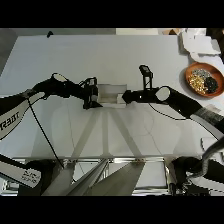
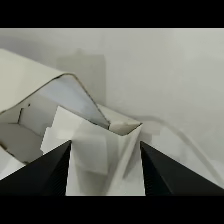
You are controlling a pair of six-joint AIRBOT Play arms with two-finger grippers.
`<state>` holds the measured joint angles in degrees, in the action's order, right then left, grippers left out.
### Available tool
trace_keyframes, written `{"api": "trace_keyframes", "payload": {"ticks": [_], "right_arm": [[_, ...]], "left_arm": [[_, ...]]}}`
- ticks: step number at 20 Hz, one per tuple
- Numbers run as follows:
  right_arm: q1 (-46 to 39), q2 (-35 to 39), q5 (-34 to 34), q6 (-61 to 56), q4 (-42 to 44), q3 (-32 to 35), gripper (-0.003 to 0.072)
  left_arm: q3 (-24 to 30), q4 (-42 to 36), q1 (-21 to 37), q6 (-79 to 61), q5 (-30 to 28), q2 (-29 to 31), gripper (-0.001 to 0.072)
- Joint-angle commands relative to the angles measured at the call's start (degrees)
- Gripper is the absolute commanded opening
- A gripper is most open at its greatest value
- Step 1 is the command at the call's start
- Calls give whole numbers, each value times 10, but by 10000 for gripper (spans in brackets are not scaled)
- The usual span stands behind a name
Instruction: Fold the box and place the chain.
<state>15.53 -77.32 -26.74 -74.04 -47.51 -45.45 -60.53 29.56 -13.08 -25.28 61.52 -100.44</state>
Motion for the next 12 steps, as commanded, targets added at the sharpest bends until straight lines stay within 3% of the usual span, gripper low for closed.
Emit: {"api": "trace_keyframes", "payload": {"ticks": [1,12], "right_arm": [[2,-5,23,-27,-18,0,468],[7,-9,6,-27,-18,-5,457]], "left_arm": [[0,0,0,0,0,0,276],[0,0,0,0,0,0,276]]}}
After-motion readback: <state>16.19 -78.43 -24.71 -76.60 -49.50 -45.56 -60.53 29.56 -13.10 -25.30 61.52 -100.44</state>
